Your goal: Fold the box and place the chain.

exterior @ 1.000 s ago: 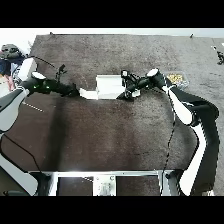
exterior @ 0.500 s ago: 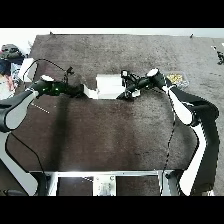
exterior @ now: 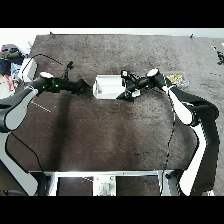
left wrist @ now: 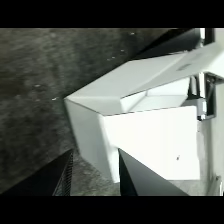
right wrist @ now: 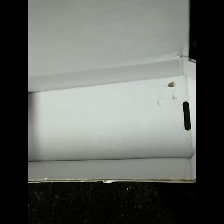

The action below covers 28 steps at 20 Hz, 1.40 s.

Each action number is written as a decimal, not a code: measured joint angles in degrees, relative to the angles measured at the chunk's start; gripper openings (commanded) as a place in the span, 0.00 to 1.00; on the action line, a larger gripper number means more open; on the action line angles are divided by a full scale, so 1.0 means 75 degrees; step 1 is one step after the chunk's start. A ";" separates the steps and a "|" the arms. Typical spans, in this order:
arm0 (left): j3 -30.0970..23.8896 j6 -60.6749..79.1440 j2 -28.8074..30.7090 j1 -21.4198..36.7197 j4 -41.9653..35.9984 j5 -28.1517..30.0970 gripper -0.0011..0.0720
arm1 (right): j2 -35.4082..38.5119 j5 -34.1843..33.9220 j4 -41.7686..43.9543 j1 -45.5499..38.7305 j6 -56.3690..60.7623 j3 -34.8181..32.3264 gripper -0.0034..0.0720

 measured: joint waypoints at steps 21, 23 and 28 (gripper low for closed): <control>0.1518 -0.2751 0.0000 -0.1166 0.2637 0.0035 0.53 | 0.0000 -0.0003 0.0000 0.0000 0.0003 0.0000 0.67; 0.1609 -0.3077 0.0000 -0.1297 0.2903 0.0119 0.53 | 0.0000 -0.0003 0.0000 0.0000 0.0000 0.0000 0.67; 0.1853 -0.3911 0.0000 -0.1585 0.3707 0.0303 0.53 | 0.0000 -0.0003 0.0000 0.0000 0.0003 0.0000 0.67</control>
